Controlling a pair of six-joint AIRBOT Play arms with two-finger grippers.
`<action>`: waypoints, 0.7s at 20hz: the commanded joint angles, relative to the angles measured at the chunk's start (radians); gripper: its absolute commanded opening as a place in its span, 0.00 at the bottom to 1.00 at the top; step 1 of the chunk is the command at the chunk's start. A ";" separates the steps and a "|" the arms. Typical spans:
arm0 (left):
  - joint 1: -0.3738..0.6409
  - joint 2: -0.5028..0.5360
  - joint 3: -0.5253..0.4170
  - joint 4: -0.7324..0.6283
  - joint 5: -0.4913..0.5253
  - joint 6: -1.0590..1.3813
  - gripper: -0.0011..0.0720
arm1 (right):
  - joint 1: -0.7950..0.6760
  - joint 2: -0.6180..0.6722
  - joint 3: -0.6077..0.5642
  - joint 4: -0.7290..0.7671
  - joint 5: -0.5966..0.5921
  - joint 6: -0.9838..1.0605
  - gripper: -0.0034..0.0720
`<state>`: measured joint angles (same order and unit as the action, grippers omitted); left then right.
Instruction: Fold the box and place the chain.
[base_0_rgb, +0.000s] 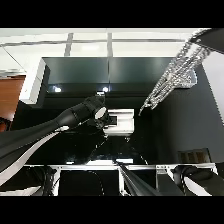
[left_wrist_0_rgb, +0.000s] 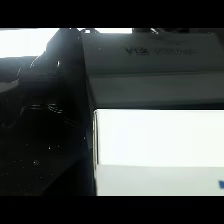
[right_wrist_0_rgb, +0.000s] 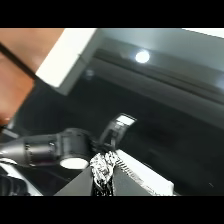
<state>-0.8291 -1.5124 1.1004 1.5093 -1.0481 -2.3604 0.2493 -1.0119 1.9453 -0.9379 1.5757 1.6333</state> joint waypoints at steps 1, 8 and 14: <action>0.001 0.000 0.000 0.000 0.000 0.000 0.05 | 0.065 -0.027 -0.001 0.006 -0.060 0.008 0.06; 0.001 0.000 0.000 0.000 0.000 0.000 0.05 | 0.151 -0.108 -0.001 0.002 -0.090 0.005 0.06; 0.001 0.000 0.000 0.000 0.000 0.000 0.05 | 0.158 -0.115 -0.002 -0.032 -0.042 0.005 0.06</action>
<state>-0.8291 -1.5124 1.1004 1.5093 -1.0481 -2.3604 0.3996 -1.1221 1.9442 -0.9474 1.5085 1.6390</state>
